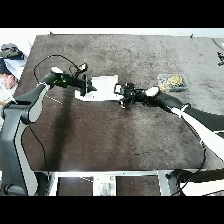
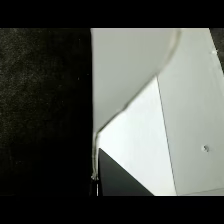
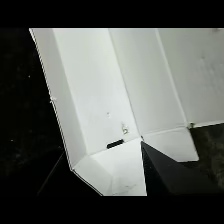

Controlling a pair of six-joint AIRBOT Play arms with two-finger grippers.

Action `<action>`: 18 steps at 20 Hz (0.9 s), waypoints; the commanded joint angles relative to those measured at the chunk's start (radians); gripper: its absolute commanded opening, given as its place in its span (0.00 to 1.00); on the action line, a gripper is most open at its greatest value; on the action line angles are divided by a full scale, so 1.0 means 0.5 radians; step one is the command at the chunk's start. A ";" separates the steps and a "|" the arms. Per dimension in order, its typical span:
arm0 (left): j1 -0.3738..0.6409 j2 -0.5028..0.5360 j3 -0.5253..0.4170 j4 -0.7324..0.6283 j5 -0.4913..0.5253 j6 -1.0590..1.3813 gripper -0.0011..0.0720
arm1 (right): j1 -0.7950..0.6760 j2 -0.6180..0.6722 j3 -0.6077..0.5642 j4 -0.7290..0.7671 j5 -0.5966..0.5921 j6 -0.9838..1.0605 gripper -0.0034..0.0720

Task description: Fold the box and place the chain.

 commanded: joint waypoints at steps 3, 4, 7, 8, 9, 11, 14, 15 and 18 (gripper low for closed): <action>0.002 -0.002 0.000 0.002 -0.001 0.000 0.03 | -0.095 -0.075 0.204 -0.022 0.219 0.016 0.71; 0.002 -0.002 0.000 0.002 0.000 0.000 0.03 | -0.111 -0.097 0.239 -0.031 0.274 0.017 0.73; 0.002 -0.002 0.000 0.002 -0.001 0.000 0.03 | -0.143 -0.149 0.329 -0.037 0.314 0.018 0.76; 0.002 -0.002 0.000 0.002 -0.001 0.000 0.03 | -0.159 -0.175 0.362 -0.040 0.365 0.025 0.76; 0.002 -0.002 0.000 0.001 0.000 0.000 0.03 | -0.176 -0.209 0.401 -0.063 0.425 0.063 0.78; 0.002 -0.002 0.000 0.002 -0.001 0.000 0.03 | -0.196 -0.256 0.461 -0.121 0.442 0.129 0.80; 0.002 -0.002 0.000 0.001 -0.001 0.000 0.03 | -0.222 -0.282 0.500 -0.133 0.476 0.160 0.84; 0.002 -0.002 0.000 0.001 0.000 0.000 0.03 | -0.238 -0.296 0.503 -0.132 0.484 0.157 0.83; 0.002 -0.002 0.000 0.002 0.000 0.000 0.03 | -0.282 -0.361 0.584 -0.133 0.624 0.157 0.83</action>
